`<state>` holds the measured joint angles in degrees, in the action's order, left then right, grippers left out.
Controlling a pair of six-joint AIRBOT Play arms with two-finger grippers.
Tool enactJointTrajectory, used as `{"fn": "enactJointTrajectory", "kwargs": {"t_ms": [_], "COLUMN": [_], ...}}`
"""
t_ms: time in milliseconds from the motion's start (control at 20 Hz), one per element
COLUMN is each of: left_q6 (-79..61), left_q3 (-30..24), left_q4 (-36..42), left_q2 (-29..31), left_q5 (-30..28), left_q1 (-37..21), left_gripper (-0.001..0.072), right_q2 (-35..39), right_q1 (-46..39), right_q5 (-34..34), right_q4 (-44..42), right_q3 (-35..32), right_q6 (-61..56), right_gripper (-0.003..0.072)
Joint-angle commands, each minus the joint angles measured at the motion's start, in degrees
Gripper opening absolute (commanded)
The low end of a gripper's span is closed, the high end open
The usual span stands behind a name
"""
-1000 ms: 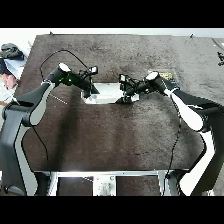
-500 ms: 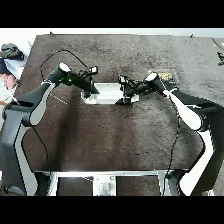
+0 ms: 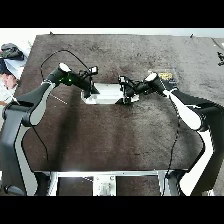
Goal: Fold the box and place the chain.
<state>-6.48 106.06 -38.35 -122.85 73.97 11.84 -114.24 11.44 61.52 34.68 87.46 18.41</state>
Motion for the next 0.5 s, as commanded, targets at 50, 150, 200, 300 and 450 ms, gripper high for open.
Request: {"fn": "enactJointTrajectory", "kwargs": {"t_ms": [50, 150, 200, 300, 450], "left_q6": [0.0, 0.02, 0.0, 0.0, 0.0], "left_q3": [0.0, 0.0, 0.0, 0.0, 0.0], "left_q4": [-0.02, 0.0, -0.02, 0.0, 0.0], "left_q2": [0.0, 0.0, 0.0, 0.0, 0.0], "left_q5": [0.0, 0.0, 0.0, 0.0, 0.0], "left_q1": [-0.04, -0.04, -0.04, -0.04, -0.04], "left_gripper": [0.0012, 0.0012, 0.0012, 0.0012, 0.0012], "right_q2": [-0.55, -0.52, -0.52, -0.52, -0.52], "right_q1": [0.02, 0.02, -0.04, -0.13, -0.13], "right_q5": [-0.04, -0.07, -0.07, -0.15, -0.31], "right_q4": [0.02, 0.07, 0.02, 0.07, 0.04], "right_q3": [0.04, 0.04, 0.04, 0.04, 0.04], "right_q6": [0.0, 0.0, -0.02, -0.02, -0.02], "right_gripper": [0.0585, 0.0519, 0.0464, 0.0462, 0.0462]}}
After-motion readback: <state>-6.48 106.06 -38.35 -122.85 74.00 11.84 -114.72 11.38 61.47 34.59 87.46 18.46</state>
